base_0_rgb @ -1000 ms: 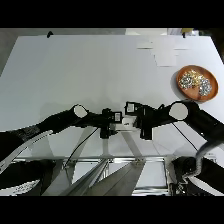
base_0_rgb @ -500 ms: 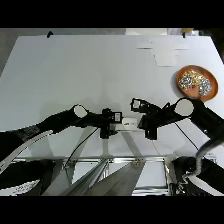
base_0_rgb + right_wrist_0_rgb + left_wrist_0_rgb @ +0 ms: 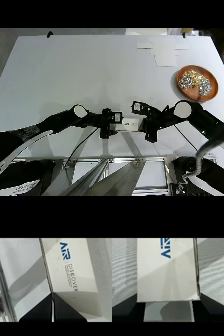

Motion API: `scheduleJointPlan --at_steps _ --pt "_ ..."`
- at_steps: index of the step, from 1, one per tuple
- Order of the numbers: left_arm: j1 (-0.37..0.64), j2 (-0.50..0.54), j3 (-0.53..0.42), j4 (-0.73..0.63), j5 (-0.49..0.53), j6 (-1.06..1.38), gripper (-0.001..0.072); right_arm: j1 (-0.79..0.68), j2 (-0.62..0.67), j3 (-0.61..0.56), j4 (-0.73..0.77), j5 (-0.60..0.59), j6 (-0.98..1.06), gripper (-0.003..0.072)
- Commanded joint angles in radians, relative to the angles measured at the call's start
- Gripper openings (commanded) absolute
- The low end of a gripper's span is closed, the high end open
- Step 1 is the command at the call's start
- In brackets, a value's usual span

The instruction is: Fold the box and place the chain.

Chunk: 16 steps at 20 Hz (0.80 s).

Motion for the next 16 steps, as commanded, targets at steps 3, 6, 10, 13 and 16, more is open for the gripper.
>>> scheduleJointPlan --at_steps 3,6,10,13,16 --pt "0.0 0.001 0.0 0.0 0.0 -0.001 0.0133 0.0 -0.002 -0.003 -0.007 -0.002 0.0 0.0014" --pt "0.0 0.001 0.0 0.0 0.0 -0.001 0.0133 0.0 0.014 0.007 -0.008 0.003 0.031 0.0014" --pt "0.0 0.001 0.0 0.0 0.0 -0.001 0.0133 0.0 0.121 0.077 -0.126 0.032 0.211 0.0013" --pt "0.0 0.001 0.0 0.0 0.0 -0.001 0.0133 0.0 0.204 0.098 -0.338 0.08 0.441 0.0012" --pt "0.0 0.001 0.0 0.0 0.0 -0.001 0.0133 -0.028 0.208 0.095 -0.563 0.197 0.759 0.0011"
